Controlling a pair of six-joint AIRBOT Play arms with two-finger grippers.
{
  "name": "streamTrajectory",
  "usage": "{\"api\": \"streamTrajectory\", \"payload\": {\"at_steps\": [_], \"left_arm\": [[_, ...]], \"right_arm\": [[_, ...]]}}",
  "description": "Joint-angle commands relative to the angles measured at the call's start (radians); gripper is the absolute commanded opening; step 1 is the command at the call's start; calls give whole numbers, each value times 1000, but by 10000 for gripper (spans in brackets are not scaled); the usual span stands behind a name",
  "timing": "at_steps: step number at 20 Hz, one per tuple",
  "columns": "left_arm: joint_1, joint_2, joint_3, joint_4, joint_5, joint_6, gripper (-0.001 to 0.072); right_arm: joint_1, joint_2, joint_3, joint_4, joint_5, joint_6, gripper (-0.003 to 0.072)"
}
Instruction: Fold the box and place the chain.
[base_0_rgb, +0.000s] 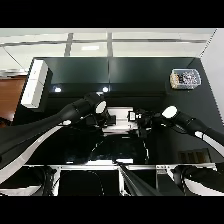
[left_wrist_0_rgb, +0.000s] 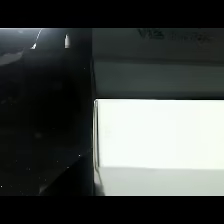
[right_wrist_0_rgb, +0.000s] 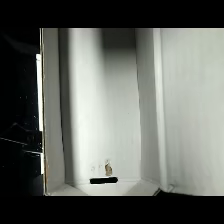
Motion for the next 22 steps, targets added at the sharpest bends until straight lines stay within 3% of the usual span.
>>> {"api": "streamTrajectory", "payload": {"at_steps": [1, 2, 10, 12, 14, 15, 16, 22], "left_arm": [[0, 0, 1, 2, -9, 0, 23], [1, 0, 1, 4, -15, 6, 23], [1, 0, 1, 8, -35, 32, 23], [1, 0, 1, 8, -35, 32, 24], [1, 0, 1, 5, -35, 32, 24], [1, 0, 1, 5, -35, 33, 24], [1, 0, 1, 4, -35, 32, 24], [0, 0, 1, 3, -32, 32, 24]], "right_arm": [[0, 3, 0, 0, 0, 40, 643], [-2, 14, 0, -13, 1, 57, 689], [-60, 157, 0, -130, 121, 85, 687], [-52, 156, 0, -129, 122, 84, 566], [-34, 156, 0, -129, 127, 84, 356], [-21, 154, 0, -129, 125, 84, 168], [-9, 151, 0, -128, 125, 85, 87], [28, 78, -1, 89, 90, 84, 87]]}}
